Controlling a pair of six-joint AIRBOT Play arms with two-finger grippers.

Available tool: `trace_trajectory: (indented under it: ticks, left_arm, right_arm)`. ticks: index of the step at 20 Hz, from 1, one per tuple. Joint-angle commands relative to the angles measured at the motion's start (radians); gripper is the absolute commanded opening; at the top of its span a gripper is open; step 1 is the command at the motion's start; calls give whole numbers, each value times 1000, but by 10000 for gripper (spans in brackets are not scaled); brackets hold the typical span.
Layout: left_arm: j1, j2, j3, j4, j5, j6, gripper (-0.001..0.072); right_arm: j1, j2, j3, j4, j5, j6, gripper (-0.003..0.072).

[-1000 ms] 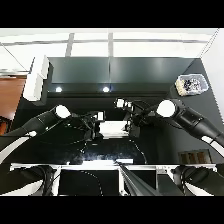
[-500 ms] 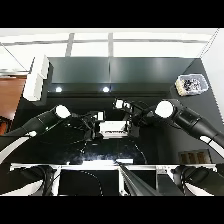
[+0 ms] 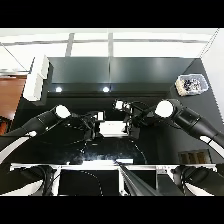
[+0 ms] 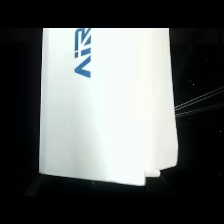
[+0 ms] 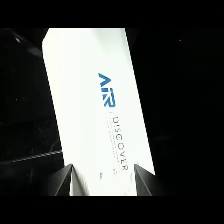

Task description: Fold the box and place the chain.

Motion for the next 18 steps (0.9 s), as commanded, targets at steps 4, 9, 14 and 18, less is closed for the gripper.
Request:
trace_trajectory:
  ticks: [4,9,14,18]
  left_arm:
    - [1,0,0,0,1,0,332]
    - [1,0,0,0,0,0,332]
    - [1,0,0,0,0,0,332]
    - [1,0,0,0,0,0,332]
  right_arm:
    - [0,-1,0,2,9,0,270]
    - [0,0,1,3,-24,0,271]
    - [0,2,1,13,-24,1,270]
    - [0,16,1,27,-23,2,270]
